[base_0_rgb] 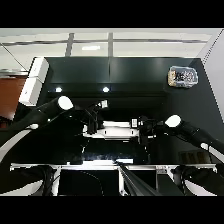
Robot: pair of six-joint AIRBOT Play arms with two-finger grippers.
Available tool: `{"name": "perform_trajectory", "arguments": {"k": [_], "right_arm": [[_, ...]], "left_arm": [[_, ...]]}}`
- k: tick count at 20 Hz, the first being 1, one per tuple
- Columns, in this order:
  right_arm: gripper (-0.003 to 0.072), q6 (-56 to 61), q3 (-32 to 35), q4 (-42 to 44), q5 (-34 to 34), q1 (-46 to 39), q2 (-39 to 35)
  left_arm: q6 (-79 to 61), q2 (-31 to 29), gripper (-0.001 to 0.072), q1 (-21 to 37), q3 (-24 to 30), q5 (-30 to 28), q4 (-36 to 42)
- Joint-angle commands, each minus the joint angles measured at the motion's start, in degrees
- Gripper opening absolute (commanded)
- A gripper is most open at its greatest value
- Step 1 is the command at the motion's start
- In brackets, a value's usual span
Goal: Fold the box and place the chain.
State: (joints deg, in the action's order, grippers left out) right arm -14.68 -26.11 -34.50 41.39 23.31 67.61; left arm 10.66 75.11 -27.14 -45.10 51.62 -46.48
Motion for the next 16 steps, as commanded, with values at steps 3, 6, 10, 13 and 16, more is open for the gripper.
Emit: {"name": "perform_trajectory", "arguments": {"k": [3,6,10,13,16], "right_arm": [[0.0539,0.98,0.00,0.42,-1.40,0.02,0.04],[0.0539,0.98,0.00,0.42,-1.38,0.02,0.04],[0.0539,0.98,0.00,0.42,-1.33,0.02,0.04],[0.0539,0.98,0.00,0.42,-1.33,0.02,0.04],[0.0539,0.98,0.00,0.39,-1.33,0.02,0.04]], "left_arm": [[23.82,-8.17,0.0026,3.56,-0.04,12.44,-8.22],[36.92,-8.83,0.0023,1.77,0.79,20.17,-6.64],[37.57,-8.83,0.0024,-7.52,5.01,3.58,1.11],[37.55,-8.83,0.0024,-6.40,5.60,-13.62,10.88],[37.53,-8.37,0.0025,-5.68,5.68,-24.96,11.39]]}}
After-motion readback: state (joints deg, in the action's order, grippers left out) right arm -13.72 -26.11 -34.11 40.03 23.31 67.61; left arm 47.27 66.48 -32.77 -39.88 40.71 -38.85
